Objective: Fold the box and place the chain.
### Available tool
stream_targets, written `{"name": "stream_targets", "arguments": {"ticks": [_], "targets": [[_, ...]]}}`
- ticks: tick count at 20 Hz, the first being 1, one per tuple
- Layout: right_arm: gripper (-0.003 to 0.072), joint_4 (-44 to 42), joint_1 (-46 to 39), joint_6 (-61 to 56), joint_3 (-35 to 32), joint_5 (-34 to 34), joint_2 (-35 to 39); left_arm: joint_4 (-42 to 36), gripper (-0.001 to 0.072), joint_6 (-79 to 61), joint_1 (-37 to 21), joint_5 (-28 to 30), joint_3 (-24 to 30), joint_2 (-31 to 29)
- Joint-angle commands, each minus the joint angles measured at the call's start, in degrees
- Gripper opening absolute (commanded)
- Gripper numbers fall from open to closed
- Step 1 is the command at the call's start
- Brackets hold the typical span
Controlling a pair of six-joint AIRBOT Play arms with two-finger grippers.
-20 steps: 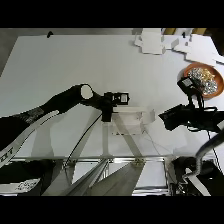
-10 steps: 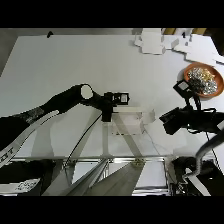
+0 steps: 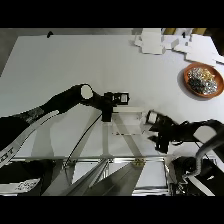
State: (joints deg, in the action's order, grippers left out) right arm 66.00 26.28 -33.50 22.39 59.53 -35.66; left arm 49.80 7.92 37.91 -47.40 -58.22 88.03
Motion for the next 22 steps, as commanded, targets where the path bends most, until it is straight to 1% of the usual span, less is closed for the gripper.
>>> {"name": "stream_targets", "arguments": {"ticks": [1, 2, 7, 9, 10, 13, 15, 18, 22], "targets": [[0.0572, 4.74, 5.53, 7.02, -2.60, -9.86, -0.87, 0.00, 0.0010, 0.00, 0.04, 0.00, 0.00, 0.04], [0.0618, 4.24, 6.14, 7.19, -3.48, -13.92, -1.03, 0.02, 0.0010, -0.02, 0.04, 0.02, 0.00, 0.04], [0.0620, 3.91, 8.48, 16.15, -9.62, -26.29, -1.42, 0.00, 0.0010, 0.00, 0.04, 0.00, 0.00, 0.04], [0.0622, 3.82, 9.55, 16.02, -10.82, -28.83, -1.75, 0.00, 0.0010, 0.00, 0.04, 0.02, 0.00, 0.04], [0.0640, 3.98, 10.19, 16.04, -10.97, -29.38, -2.38, 0.00, 0.0010, 0.00, 0.04, 0.02, -0.02, 0.04], [0.0640, 4.26, 10.67, 16.02, -10.95, -35.32, -6.25, 0.00, 0.0010, 0.00, 0.04, 0.00, 0.00, 0.04], [0.0640, 4.24, 10.60, 16.02, -10.62, -36.39, -7.82, 0.00, 0.0010, 0.00, 0.04, 0.00, 0.00, 0.04], [0.0640, 2.95, 9.77, 16.22, -8.55, -36.04, -7.80, 0.00, 0.0010, 0.00, 0.04, 0.02, -0.02, 0.04], [0.0640, -3.63, 2.91, 23.58, -6.80, -34.38, -7.80, 0.00, 0.0010, 0.00, 0.04, 0.00, 0.00, 0.04]]}}
